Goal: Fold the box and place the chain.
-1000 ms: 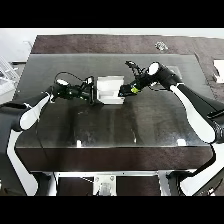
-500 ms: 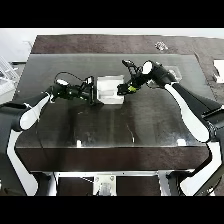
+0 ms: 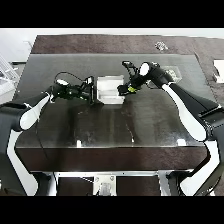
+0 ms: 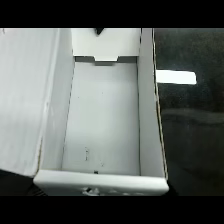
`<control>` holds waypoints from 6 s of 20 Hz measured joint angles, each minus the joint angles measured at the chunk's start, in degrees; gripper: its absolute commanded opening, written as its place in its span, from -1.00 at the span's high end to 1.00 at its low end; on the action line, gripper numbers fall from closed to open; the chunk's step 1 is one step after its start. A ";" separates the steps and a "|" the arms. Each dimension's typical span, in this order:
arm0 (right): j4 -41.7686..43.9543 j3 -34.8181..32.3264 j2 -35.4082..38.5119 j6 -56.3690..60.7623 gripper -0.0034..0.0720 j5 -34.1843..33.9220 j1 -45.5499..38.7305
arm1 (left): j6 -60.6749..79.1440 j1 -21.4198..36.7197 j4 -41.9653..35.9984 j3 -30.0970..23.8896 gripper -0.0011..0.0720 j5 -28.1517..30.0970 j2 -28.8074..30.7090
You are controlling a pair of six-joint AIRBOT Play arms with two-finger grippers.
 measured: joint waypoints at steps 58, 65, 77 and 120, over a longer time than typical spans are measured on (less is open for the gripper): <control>-19.39 7.96 0.09 26.45 -0.34 10.47 7.96 | 0.00 -0.04 -0.02 0.00 -0.50 0.02 0.00; -25.35 7.96 9.38 21.16 -0.35 5.38 5.97 | 0.00 -0.04 -0.02 0.00 -0.50 0.02 0.00; -16.35 7.06 8.72 -2.01 -0.35 -2.99 -18.58 | 0.00 -0.04 -0.02 0.00 -0.50 0.00 0.00; 0.57 16.44 14.99 -18.12 0.88 3.19 -21.66 | 0.00 -0.04 0.00 0.00 -0.50 -0.02 0.00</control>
